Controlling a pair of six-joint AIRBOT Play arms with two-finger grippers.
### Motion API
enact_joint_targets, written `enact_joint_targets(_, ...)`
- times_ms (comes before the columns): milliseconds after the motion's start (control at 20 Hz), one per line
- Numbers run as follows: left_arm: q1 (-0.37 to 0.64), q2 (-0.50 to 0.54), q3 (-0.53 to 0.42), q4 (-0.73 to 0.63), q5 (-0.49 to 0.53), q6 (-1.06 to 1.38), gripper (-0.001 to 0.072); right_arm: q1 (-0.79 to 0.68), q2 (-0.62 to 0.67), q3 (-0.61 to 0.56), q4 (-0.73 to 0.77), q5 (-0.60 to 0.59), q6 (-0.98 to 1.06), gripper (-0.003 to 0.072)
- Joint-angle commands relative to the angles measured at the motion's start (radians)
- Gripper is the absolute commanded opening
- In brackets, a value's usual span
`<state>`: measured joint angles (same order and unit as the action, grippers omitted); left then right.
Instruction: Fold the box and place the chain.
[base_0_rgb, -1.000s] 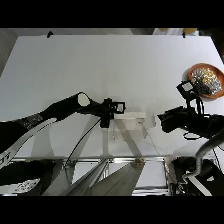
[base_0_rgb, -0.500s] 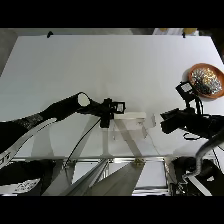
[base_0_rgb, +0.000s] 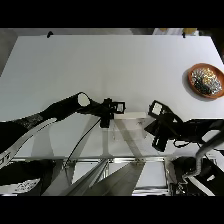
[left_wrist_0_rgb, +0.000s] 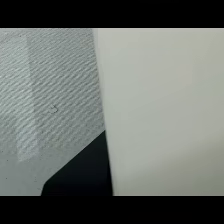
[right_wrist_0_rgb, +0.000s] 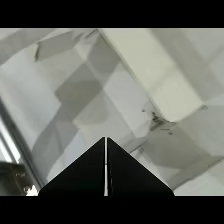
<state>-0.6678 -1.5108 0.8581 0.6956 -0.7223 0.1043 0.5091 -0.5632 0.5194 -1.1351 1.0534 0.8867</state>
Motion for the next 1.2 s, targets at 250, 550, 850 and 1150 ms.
enact_joint_targets(250,-0.001,0.0,0.0,0.0,-0.003,0.0,0.0013,0.169,0.053,-0.128,-0.295,-0.087,-0.271,0.0018)
enact_joint_targets(550,-0.001,0.0,0.0,-0.003,-0.008,0.0,0.0013,0.311,0.06,-0.234,-0.351,-0.2,-0.271,0.0285)
enact_joint_targets(850,-0.001,0.0,0.0,-0.003,-0.008,0.0,0.0013,0.321,0.042,-0.309,-0.346,-0.38,-0.259,0.0599)
enact_joint_targets(1150,-0.001,0.0,0.0,-0.003,-0.008,0.0,0.0013,0.307,0.006,-0.336,-0.346,-0.443,-0.259,0.0599)
